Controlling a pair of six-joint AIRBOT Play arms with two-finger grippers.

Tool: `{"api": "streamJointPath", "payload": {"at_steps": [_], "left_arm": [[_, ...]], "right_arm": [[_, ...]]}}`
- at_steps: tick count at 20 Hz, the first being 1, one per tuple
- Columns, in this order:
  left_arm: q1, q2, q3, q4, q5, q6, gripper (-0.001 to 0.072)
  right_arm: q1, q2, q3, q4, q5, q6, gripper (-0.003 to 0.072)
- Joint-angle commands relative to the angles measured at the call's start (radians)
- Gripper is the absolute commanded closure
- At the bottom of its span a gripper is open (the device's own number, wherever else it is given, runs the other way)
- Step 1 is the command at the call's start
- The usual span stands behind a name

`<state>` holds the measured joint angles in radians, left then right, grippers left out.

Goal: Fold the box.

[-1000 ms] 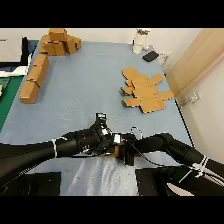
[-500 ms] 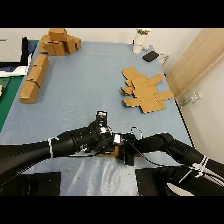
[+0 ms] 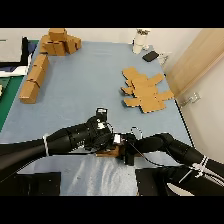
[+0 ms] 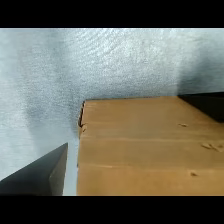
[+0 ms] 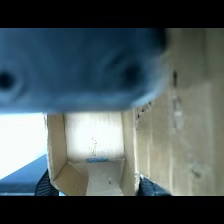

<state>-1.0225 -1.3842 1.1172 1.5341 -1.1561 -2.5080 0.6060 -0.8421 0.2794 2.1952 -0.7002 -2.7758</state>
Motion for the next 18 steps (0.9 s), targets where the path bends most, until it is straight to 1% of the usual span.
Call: {"api": "streamJointPath", "payload": {"at_steps": [1,5,16,18], "left_arm": [[0.023,0.024,0.003,-0.010,0.001,0.029,0.0197],[0.053,0.034,0.002,-0.028,0.000,0.058,0.0196],[0.176,0.034,0.002,-0.205,-0.001,0.254,0.0196],[0.201,0.034,0.002,-0.234,-0.018,0.304,0.0196]], "right_arm": [[0.001,0.001,0.000,0.000,0.000,0.000,0.0193],[0.001,0.001,0.000,0.000,0.000,0.000,0.0193],[0.001,0.001,0.000,0.000,0.000,0.000,0.0193],[0.001,0.001,0.000,0.000,0.000,0.000,0.0193]]}}
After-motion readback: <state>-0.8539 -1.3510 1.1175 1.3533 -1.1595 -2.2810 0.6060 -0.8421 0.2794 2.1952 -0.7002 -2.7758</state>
